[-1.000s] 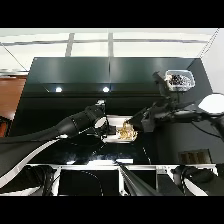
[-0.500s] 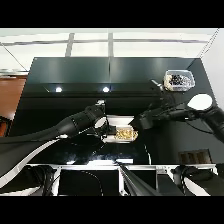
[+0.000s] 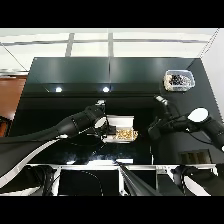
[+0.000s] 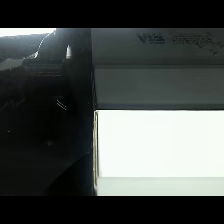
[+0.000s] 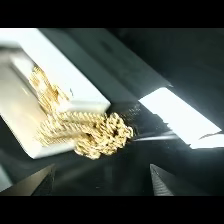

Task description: Fold the box and place the chain.

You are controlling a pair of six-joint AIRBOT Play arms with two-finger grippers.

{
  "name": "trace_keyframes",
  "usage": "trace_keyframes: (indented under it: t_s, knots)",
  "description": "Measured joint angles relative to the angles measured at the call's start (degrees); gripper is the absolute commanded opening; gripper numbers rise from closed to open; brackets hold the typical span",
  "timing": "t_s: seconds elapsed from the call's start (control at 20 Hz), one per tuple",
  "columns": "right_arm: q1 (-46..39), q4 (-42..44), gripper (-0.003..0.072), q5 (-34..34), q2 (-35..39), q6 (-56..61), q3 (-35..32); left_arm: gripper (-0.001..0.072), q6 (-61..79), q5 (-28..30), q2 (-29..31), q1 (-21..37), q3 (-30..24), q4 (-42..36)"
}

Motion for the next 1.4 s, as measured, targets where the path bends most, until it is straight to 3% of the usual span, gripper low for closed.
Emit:
trace_keyframes:
  t_s: [0.25, 0.5, 1.15, 1.2, 1.3, 1.35, 1.4]
  knots:
    - [9.03, -5.20, 0.0720, -9.60, -0.13, -19.45, -3.32, 0.0031, 0.00, 0.00, 0.00, 0.00, 0.00, 0.00]
    - [13.46, -4.83, 0.0720, -16.48, -1.31, -32.17, -4.17, 0.0031, 0.00, 0.00, 0.00, 0.00, 0.00, 0.00]
    - [14.60, 0.55, 0.0720, -20.26, -4.87, -39.54, -4.31, 0.0031, 0.02, 0.09, 0.00, 0.00, 0.00, 0.00]
    - [14.60, 0.55, 0.0519, -20.31, -4.96, -39.58, -4.31, 0.0031, 0.02, 0.09, 0.00, 0.00, 0.00, 0.00]
    - [14.60, 0.59, 0.0328, -20.41, -5.14, -39.60, -4.28, 0.0031, 0.00, 0.09, 0.00, 0.00, -0.02, 0.00]
    - [14.60, 0.57, 0.0105, -20.46, -5.18, -39.58, -4.28, 0.0031, 0.00, 0.09, 0.00, 0.00, 0.00, 0.00]
    - [14.60, 0.57, 0.0009, -20.44, -5.18, -39.52, -4.28, 0.0031, 0.00, 0.09, 0.00, 0.00, 0.00, 0.00]
